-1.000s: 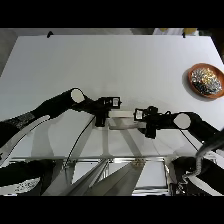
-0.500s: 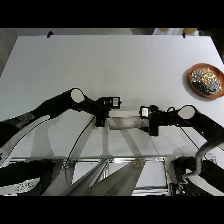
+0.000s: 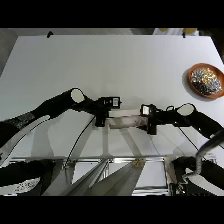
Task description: Fold the box and place the chain.
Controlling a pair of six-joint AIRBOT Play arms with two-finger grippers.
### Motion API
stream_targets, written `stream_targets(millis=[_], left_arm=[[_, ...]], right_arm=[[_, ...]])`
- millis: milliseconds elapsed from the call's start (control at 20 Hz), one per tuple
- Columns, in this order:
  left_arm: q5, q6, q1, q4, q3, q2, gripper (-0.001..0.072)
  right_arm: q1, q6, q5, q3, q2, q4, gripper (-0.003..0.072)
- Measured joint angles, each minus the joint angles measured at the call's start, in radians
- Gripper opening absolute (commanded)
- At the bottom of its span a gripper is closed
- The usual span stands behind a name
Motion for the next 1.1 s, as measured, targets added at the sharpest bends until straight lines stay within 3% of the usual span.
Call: stream_targets(millis=[300, 400, 950, 1100], left_arm=[[0.0, -0.001, 0.0, 0.0, 0.0, 0.0, 0.0012], [0.0, -0.001, 0.0, 0.0, 0.0, 0.0, 0.0012], [0.0, 0.0, 0.0, 0.0, 0.0, 0.0, 0.0012], [0.0, 0.001, 0.0, 0.0, 0.0, 0.0, 0.0012]], right_arm=[[-0.006, -0.106, -0.007, 0.0, -0.019, 0.087, 0.0599], [-0.006, -0.121, -0.006, 0.001, -0.027, 0.096, 0.0696], [-0.006, -0.143, 0.0, 0.009, -0.018, 0.077, 0.0685], [-0.006, -0.144, 0.005, 0.009, -0.051, 0.078, 0.0644]])
